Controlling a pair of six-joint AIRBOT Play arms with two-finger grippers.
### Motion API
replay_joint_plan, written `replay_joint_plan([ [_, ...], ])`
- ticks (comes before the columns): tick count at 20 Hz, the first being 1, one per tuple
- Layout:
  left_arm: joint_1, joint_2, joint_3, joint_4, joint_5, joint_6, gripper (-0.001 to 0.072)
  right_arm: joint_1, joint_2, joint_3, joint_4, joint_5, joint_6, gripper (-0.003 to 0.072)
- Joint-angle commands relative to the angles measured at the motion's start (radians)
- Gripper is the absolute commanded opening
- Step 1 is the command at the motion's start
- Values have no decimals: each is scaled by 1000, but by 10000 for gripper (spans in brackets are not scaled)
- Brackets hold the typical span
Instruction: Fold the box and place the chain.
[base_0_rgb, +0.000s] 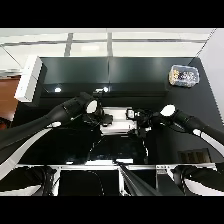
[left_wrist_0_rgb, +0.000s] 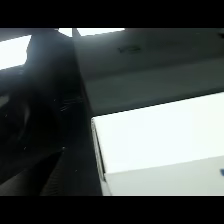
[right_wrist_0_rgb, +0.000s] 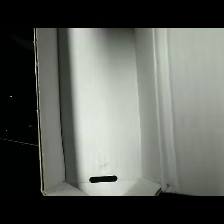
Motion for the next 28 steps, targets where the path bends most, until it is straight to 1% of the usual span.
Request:
replay_joint_plan([
  [1, -32, -5, 7, 53, -60, -129, 482, 0, -1, 0, 0, 0, 0, 423],
  [3, -43, -10, 7, 58, -66, -179, 481, 0, -1, 0, 1, 0, 0, 423],
  [7, -64, -16, 7, 61, -25, -244, 478, 0, -1, 0, 1, 2, 1, 423],
  [8, -64, -18, 7, 60, -24, -249, 383, 0, -1, 0, 1, 5, 0, 423],
  [9, -64, -18, 7, 60, -16, -249, 266, 0, -1, 0, 0, 10, 0, 423],
  [10, -64, -18, 7, 58, 0, -249, 253, 0, -1, 0, 0, 13, 0, 423],
  [11, -64, -18, 7, 55, 11, -249, 34, 0, -1, 0, 0, 13, 0, 423],
  [12, -64, -19, 7, 55, 24, -250, 23, 0, -1, 0, 0, 13, 0, 423],
  [14, -64, -19, 10, 56, 27, -251, 22, 0, -1, 0, 0, 13, 0, 423],
  [15, -63, -19, 10, 55, 27, -251, 26, 0, -1, 0, 0, 12, 0, 423],
  [16, -63, -19, 11, 55, 27, -251, 106, 0, -1, 0, 0, 13, 1, 423],
  [18, -63, -19, 11, 55, 24, -251, 511, 0, -1, 0, 0, 13, 1, 423],
  [19, -63, -19, 11, 56, 18, -252, 522, 0, -1, 0, 0, 13, 1, 424],
  [21, -63, -19, 11, 58, 19, -251, 521, 0, -1, 0, 0, 15, 0, 424],
  [22, -63, -20, 11, 60, 20, -251, 483, 0, -1, 0, 0, 16, 1, 423],
  [24, -63, -21, 11, 60, 21, -249, 119, 0, -1, 0, 0, 16, 1, 424],
  [25, -63, -21, 11, 60, 26, -245, 22, 0, -1, 0, 0, 16, 0, 424],
  [28, -63, -21, 11, 60, 23, -238, 23, 0, -1, 0, 0, 15, 1, 425],
])
